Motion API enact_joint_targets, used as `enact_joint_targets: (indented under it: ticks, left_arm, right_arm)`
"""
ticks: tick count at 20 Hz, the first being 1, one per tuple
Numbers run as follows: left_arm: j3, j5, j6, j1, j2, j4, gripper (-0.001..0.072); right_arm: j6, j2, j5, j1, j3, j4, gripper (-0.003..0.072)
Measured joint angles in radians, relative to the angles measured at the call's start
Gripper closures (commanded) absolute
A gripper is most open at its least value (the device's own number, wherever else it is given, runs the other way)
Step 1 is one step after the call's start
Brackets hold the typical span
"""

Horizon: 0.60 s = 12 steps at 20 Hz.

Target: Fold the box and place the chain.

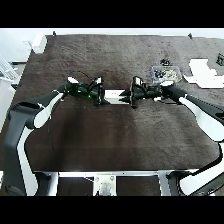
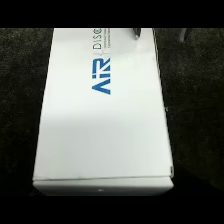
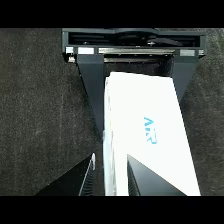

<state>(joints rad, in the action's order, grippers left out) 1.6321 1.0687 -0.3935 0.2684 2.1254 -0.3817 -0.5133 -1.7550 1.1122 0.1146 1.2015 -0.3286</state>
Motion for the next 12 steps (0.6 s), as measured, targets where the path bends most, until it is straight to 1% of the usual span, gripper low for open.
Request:
enact_joint_targets:
  ticks: [2,4,5,7,12]
  left_arm:
    - [0.0,0.0,0.0,0.0,0.0,0.0,0.0238]
    - [0.0,0.0,0.0,0.0,0.0,0.0,0.0238]
    - [0.0,0.0,0.0,0.0,0.0,0.0,0.0238]
    - [0.0,0.0,0.0,0.0,0.0,0.0,0.0239]
    - [0.0,-0.001,0.0,0.0,0.0,0.0,0.0238]
  right_arm:
    - [0.016,0.001,0.017,-0.006,0.014,0.0,0.0425]
    - [0.037,0.006,0.029,-0.013,0.029,0.005,0.0628]
    - [0.048,0.007,0.033,-0.013,0.036,0.007,0.0671]
    - [0.082,0.009,0.04,-0.013,0.049,0.005,0.0672]
    - [0.204,0.005,0.018,0.01,0.077,-0.09,0.0673]
